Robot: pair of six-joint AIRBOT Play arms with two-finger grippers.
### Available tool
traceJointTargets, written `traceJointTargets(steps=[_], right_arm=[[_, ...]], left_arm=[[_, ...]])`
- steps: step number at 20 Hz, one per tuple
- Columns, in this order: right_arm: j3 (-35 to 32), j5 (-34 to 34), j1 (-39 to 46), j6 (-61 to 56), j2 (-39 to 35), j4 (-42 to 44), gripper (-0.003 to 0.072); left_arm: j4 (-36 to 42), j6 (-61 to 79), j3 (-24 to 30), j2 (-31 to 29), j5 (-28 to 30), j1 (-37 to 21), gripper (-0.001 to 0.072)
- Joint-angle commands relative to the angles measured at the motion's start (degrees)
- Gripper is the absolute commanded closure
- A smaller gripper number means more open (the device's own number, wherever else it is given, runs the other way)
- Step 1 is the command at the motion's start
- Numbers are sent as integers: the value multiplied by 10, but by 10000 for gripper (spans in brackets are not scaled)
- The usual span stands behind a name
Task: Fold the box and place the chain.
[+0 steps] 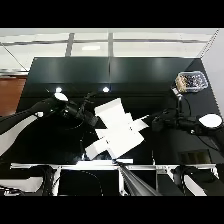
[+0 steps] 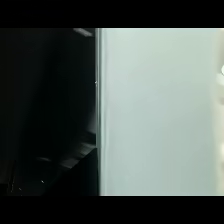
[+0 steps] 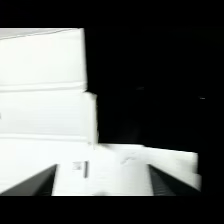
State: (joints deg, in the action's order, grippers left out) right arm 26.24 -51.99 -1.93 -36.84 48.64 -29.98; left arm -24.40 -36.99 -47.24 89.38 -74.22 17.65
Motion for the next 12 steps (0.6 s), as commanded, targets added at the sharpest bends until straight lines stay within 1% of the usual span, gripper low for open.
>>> traceJointTargets(steps=[1, 3, 4, 6, 7, 8, 10, 12], right_arm=[[56, -75, 55, -64, 0, -123, -34], [90, -129, 86, -59, 0, -168, -34], [100, -150, 91, -38, 0, -184, -34], [96, -159, 84, 3, 0, -185, -34], [90, -157, 73, 34, 0, -185, -34], [83, -150, 61, 62, 0, -186, -34], [66, -116, 31, 97, 0, -186, -34], [53, -85, 0, 123, 0, -186, -34]], left_arm=[[-19, 9, -3, -7, -7, 1, 687], [-52, 25, -2, -41, 20, 15, 689], [-80, 36, -2, -73, 57, 36, 689], [-152, 67, 6, -141, 183, 97, 687], [-186, 110, 10, -160, 235, 128, 685], [-205, 163, 9, -164, 261, 151, 684], [-208, 231, 9, -154, 291, 178, 683], [-208, 242, 9, -135, 291, 183, 683]])
